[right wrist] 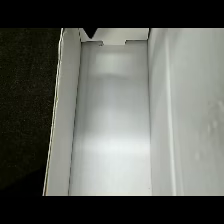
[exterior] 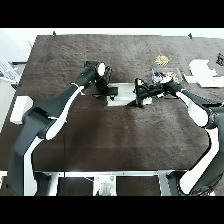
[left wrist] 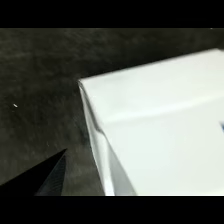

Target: Fold the box and place the chain.

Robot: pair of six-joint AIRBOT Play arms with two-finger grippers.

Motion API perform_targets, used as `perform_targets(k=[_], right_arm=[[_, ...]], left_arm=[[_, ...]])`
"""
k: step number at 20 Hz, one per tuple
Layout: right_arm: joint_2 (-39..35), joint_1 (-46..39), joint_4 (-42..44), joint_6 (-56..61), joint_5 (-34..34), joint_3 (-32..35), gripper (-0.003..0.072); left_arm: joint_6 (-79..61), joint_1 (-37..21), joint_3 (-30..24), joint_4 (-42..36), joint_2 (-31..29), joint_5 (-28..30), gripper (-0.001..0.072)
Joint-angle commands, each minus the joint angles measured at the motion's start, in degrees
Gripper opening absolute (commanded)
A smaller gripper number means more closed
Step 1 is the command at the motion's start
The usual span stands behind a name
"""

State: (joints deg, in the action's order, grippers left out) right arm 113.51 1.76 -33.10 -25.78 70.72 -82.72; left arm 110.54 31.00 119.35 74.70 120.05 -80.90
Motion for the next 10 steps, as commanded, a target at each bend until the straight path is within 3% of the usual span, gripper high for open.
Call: perform_targets(k=[1,7,9,10], right_arm=[[0.0,0.1,0.1,0.0,0.1,0.0,0.0584],[0.0,0.1,0.1,0.0,0.1,0.0,0.0584],[0.0,0.1,0.1,0.0,0.1,0.0,0.0584],[0.0,0.1,0.1,0.0,0.1,0.0,0.0584]], left_arm=[[-5.6,-1.0,0.2,-1.8,-2.0,-2.6,0.0569],[-19.6,-2.8,0.1,-1.6,-11.3,-5.7,0.0563],[-31.3,-3.7,-0.1,-1.5,-14.5,-5.6,0.0383],[-42.3,-4.4,-0.8,-1.5,-15.4,-4.3,0.0351]])
